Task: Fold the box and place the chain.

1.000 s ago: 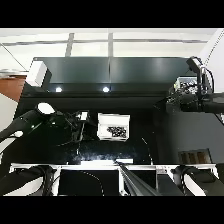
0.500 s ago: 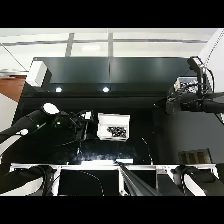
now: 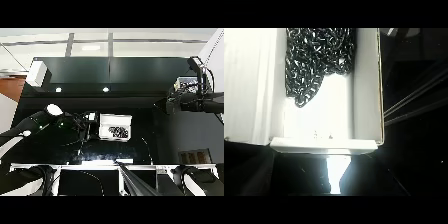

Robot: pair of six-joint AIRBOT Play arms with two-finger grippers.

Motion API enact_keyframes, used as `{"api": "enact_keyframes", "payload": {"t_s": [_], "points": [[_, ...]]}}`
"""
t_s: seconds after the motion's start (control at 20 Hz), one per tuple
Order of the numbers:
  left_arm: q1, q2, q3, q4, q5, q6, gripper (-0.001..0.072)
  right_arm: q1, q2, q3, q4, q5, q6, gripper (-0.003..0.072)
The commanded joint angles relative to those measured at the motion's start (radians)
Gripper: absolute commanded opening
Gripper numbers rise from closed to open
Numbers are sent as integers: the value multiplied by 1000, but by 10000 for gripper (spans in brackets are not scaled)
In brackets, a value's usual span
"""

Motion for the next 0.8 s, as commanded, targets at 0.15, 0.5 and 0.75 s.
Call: {"api": "enact_keyframes", "payload": {"t_s": [0.15,0.5,0.75], "points": [[-5,-2,4,-3,24,-25,696,0,-1,-2,0,-1,0,562],[-19,-3,4,-4,13,-26,696,0,-2,-2,0,-1,0,562],[-19,-3,4,-4,11,-26,696,1,-3,-2,0,-2,0,562]]}}
